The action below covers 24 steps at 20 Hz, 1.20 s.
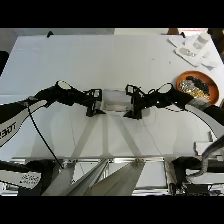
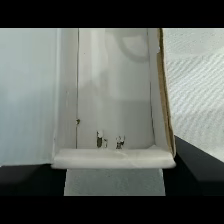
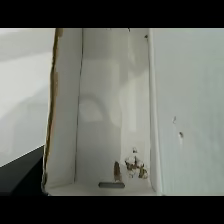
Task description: Fold the box and place the chain.
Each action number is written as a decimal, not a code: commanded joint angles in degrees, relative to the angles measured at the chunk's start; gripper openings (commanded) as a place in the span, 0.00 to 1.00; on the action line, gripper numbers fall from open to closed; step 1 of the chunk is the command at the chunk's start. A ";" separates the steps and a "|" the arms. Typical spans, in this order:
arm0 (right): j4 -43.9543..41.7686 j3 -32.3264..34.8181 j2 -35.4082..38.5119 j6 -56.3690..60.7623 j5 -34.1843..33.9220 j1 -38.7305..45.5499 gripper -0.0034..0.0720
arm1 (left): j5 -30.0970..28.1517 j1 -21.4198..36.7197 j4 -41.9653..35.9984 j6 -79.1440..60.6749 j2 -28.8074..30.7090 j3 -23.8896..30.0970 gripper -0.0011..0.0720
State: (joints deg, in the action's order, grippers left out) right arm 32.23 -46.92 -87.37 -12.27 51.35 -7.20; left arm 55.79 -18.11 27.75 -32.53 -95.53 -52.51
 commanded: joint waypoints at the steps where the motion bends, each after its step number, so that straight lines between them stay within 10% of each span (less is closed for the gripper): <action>1: 8.68 -0.07 3.34 3.56 -0.20 0.02 0.98 | 0.35 0.04 0.13 0.02 0.00 0.00 0.37; 10: 28.79 -0.07 17.18 23.19 0.66 0.02 0.94 | 0.35 0.04 0.13 0.02 0.00 0.00 0.37; 12: 28.89 -0.07 21.14 29.55 0.66 0.00 0.71 | 0.37 0.04 0.13 0.02 0.00 0.00 0.37; 15: 26.75 -0.07 26.23 35.87 0.50 0.00 0.06 | 0.37 0.04 0.13 0.02 0.00 0.00 0.37; 24: 0.44 -0.07 18.47 30.23 -4.87 0.00 0.05 | 0.37 0.04 0.13 0.02 0.00 0.00 0.37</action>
State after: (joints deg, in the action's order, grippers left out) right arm 40.82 -46.94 -65.43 19.59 49.23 -7.20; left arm 56.14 -18.09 27.88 -32.51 -95.55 -52.51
